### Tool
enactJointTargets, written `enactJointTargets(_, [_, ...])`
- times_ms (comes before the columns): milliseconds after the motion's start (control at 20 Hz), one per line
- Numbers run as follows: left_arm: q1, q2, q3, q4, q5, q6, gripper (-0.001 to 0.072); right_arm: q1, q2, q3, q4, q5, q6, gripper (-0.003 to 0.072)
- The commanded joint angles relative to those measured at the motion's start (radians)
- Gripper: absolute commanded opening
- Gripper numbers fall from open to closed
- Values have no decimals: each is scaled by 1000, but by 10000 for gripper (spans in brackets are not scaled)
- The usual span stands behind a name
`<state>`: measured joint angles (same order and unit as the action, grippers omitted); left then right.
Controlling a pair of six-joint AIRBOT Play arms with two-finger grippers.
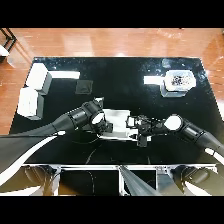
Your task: Fold the box and place the chain.
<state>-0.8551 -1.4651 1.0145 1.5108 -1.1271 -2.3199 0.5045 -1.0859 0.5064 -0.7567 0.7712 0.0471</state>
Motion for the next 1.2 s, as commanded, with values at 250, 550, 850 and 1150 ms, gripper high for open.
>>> enactJointTargets(250, [-1,0,1,-1,0,0,20,84,-23,0,24,-75,11,188])
enactJointTargets(550, [-1,-5,1,-5,1,0,20,84,-29,0,37,-87,51,188])
enactJointTargets(850, [-1,-7,1,-6,1,0,21,84,-29,0,80,-124,51,201])
enactJointTargets(1150, [-1,-7,1,-6,0,0,21,84,-29,0,87,-125,51,378])
